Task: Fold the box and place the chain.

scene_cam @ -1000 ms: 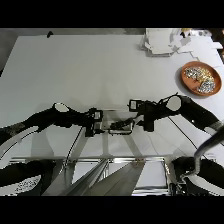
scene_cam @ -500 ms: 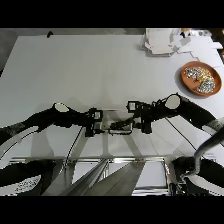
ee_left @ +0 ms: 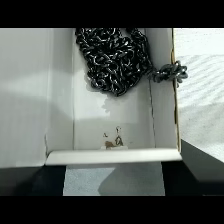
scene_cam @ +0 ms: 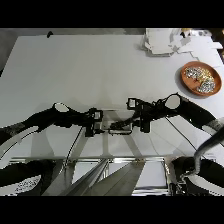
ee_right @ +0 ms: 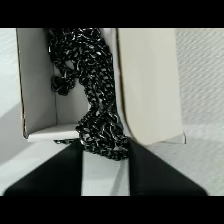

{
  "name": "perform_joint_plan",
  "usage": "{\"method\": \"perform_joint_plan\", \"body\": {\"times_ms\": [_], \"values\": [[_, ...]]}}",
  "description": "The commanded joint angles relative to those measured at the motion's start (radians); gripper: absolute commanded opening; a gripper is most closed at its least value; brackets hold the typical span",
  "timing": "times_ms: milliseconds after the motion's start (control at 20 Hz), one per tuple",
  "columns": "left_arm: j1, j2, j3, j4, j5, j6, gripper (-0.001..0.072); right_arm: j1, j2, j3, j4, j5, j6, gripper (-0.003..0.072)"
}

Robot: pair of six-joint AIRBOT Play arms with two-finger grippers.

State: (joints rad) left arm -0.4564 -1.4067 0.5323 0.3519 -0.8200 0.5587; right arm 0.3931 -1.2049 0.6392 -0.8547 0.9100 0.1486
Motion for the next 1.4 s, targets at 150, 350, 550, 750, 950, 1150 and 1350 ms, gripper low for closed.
{"method": "perform_joint_plan", "body": {"times_ms": [150, 350, 550, 750, 950, 1150, 1350], "values": [[0.0, 0.0, 0.0, 0.0, 0.0, 0.0, 0.0014, 0.0, 0.0, 0.0, -0.005, 0.022, 0.009, 0.0023], [0.0, 0.0, 0.0, 0.0, 0.0, 0.0, 0.0014, 0.0, 0.024, 0.001, -0.049, 0.018, 0.061, 0.0022], [0.0, 0.0, 0.0, 0.0, 0.0, 0.0, 0.0014, 0.0, 0.136, 0.028, -0.22, 0.052, 0.195, 0.0022], [0.0, 0.0, 0.0, 0.0, 0.0, 0.0, 0.0014, 0.0, 0.324, 0.051, -0.221, 0.097, 0.222, 0.0022], [0.0, 0.0, 0.0, 0.0, 0.0, 0.0, 0.0014, 0.0, 0.484, 0.051, -0.124, 0.094, 0.222, 0.0022], [0.0, 0.0, 0.0, 0.0, 0.0, -0.001, 0.0014, 0.0, 0.559, 0.051, 0.037, 0.066, 0.221, 0.0022], [0.0, 0.0, 0.0, 0.0, 0.0, -0.001, 0.0014, 0.0, 0.563, 0.08, 0.158, 0.031, 0.217, 0.0022]]}}
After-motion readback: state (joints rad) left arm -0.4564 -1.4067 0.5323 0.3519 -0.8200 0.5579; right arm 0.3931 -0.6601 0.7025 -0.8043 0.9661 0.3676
